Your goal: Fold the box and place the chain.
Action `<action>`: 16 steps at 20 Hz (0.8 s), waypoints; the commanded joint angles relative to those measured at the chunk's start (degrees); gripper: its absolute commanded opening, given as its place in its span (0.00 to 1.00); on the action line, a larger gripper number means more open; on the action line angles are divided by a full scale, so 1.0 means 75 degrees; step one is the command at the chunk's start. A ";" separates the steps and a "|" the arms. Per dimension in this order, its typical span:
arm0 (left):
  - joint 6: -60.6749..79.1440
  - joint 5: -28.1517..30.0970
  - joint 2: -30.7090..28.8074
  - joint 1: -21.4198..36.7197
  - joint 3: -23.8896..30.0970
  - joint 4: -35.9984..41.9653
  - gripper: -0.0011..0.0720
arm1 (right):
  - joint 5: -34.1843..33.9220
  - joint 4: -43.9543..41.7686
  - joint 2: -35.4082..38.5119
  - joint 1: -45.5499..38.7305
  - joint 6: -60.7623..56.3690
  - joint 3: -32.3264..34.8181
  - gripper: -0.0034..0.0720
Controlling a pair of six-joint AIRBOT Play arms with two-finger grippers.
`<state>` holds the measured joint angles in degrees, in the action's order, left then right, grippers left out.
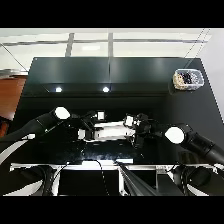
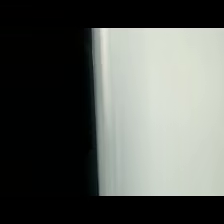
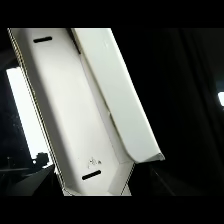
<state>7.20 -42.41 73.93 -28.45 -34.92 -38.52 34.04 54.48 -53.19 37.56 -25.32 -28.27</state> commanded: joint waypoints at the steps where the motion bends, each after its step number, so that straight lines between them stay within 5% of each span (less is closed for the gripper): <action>1: -0.0012 -0.0003 0.0000 0.0000 0.0003 0.0000 0.06 | -0.0149 0.0166 -0.0140 -0.0055 -0.0017 -0.0029 0.99; 16: -0.0015 -0.0003 0.0000 0.0000 0.0003 -0.0003 0.06 | 0.0157 -0.1725 -0.0513 -0.0647 0.2302 -0.0198 0.99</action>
<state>7.11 -42.46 73.93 -28.45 -34.94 -38.52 33.87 45.54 -56.14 35.07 -12.05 -29.15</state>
